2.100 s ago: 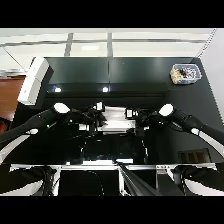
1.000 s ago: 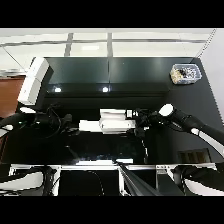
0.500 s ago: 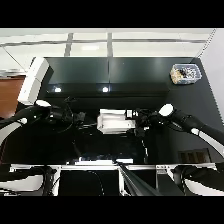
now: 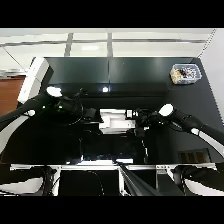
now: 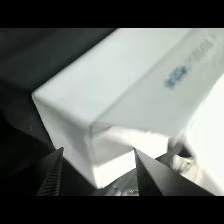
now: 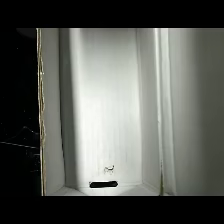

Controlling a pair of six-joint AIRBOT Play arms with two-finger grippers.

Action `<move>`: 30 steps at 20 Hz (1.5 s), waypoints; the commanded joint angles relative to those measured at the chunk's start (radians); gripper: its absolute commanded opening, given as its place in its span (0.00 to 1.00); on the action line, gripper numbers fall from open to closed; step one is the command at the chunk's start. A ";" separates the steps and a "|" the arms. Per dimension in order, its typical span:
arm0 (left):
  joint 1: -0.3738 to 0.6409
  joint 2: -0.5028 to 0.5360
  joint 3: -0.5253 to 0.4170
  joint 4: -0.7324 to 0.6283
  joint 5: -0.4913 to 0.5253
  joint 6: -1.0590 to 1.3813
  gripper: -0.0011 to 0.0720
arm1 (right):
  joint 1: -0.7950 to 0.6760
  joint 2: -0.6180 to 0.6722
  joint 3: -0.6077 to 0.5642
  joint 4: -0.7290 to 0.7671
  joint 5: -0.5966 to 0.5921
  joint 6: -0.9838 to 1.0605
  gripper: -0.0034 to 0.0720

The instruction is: Fold the box and place the chain.

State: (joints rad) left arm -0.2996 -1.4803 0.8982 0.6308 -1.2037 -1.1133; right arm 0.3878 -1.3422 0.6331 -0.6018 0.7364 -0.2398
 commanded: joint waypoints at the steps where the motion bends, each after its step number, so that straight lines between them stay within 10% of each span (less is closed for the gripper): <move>1: -0.111 0.003 0.078 0.178 0.088 -0.233 0.71 | 0.000 0.000 0.000 0.000 0.000 0.000 0.47; 17: -0.328 0.011 0.139 0.597 0.177 -0.635 0.71 | 0.000 0.000 0.000 0.000 0.000 0.000 0.47; 20: -0.379 0.010 0.150 0.704 0.171 -0.757 0.57 | 0.000 0.000 0.000 0.000 0.000 0.000 0.47; 30: -0.446 -0.093 0.282 0.830 -0.032 -1.036 0.50 | 0.000 0.000 0.000 0.000 0.000 0.000 0.47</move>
State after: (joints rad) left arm -0.7280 -1.5467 1.1542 1.4296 -1.1721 -2.0460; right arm 0.3878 -1.3418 0.6331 -0.6018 0.7364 -0.2398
